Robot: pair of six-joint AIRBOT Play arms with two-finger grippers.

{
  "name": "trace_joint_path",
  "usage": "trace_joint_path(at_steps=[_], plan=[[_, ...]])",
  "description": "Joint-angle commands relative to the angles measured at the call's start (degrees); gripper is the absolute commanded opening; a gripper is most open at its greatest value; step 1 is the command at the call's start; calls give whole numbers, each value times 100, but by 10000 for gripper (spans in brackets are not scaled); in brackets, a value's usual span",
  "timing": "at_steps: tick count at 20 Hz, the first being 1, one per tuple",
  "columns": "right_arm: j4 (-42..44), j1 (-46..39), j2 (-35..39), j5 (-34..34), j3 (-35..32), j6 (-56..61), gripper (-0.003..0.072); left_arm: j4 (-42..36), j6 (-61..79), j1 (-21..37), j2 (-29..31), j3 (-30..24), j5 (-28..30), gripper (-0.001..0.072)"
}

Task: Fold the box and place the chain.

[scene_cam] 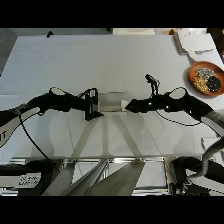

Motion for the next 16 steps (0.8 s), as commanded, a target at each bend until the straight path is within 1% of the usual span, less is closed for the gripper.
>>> trace_joint_path(at_steps=[1,5,9,11,14,16], plan=[[9,162,7,-175,0,39,460,0,2,-2,0,-2,0,318],[85,197,55,-219,0,37,460,0,2,-2,0,-2,0,318],[59,197,245,-649,2,35,460,0,2,-2,0,-2,0,318],[-17,236,249,-750,2,37,460,0,2,-2,0,-2,0,318],[-273,553,249,-944,2,42,460,0,2,-2,0,-2,0,318],[-415,741,249,-1290,2,59,459,0,2,-2,0,-2,0,318]])
